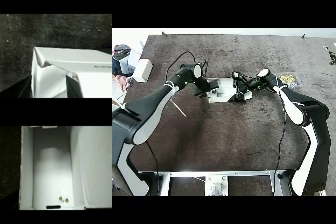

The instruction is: Fold the box and place the chain.

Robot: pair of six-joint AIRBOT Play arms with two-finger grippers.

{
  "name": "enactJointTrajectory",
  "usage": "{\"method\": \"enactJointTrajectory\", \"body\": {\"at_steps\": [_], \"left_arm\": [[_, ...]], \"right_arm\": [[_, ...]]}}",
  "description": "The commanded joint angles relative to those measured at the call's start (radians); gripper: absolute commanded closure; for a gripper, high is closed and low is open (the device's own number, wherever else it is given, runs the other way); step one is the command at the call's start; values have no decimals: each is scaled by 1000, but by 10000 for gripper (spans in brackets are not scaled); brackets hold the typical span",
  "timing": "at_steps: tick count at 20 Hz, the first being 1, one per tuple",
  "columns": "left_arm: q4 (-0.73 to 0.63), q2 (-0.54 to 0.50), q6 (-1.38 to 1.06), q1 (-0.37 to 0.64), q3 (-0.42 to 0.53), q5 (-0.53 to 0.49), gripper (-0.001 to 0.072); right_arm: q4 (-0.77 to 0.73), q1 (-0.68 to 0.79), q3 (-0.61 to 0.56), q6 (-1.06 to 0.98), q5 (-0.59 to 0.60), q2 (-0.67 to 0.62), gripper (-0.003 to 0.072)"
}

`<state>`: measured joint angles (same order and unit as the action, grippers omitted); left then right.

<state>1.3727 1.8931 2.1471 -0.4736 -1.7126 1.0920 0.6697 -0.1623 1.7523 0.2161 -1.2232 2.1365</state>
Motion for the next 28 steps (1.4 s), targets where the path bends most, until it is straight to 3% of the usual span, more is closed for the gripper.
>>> {"method": "enactJointTrajectory", "body": {"at_steps": [1, 5, 9, 16, 18, 26, 27, 28], "left_arm": [[106, 42, 49, -29, -74, 86, 265], [186, 106, 70, -51, -159, 171, 292], [245, 121, 71, -57, -166, 194, 293], [301, 123, 76, -57, -166, 179, 296], [300, 124, 74, -58, -166, 177, 363], [292, 149, 44, -65, -172, 164, 369], [293, 149, 43, -64, -172, 164, 498], [294, 150, 44, -65, -172, 164, 504]], "right_arm": [[0, -1, 0, 0, 0, 1, 273], [0, -1, 0, 0, 0, 1, 273], [0, -1, 0, 0, 0, 1, 274], [0, -1, 0, 0, 0, 1, 273], [0, -1, 0, 0, 0, 1, 273], [0, -1, 0, 0, 0, 1, 274], [0, -1, 0, 0, 0, 1, 274], [0, -1, 0, 0, 0, 1, 273]]}}
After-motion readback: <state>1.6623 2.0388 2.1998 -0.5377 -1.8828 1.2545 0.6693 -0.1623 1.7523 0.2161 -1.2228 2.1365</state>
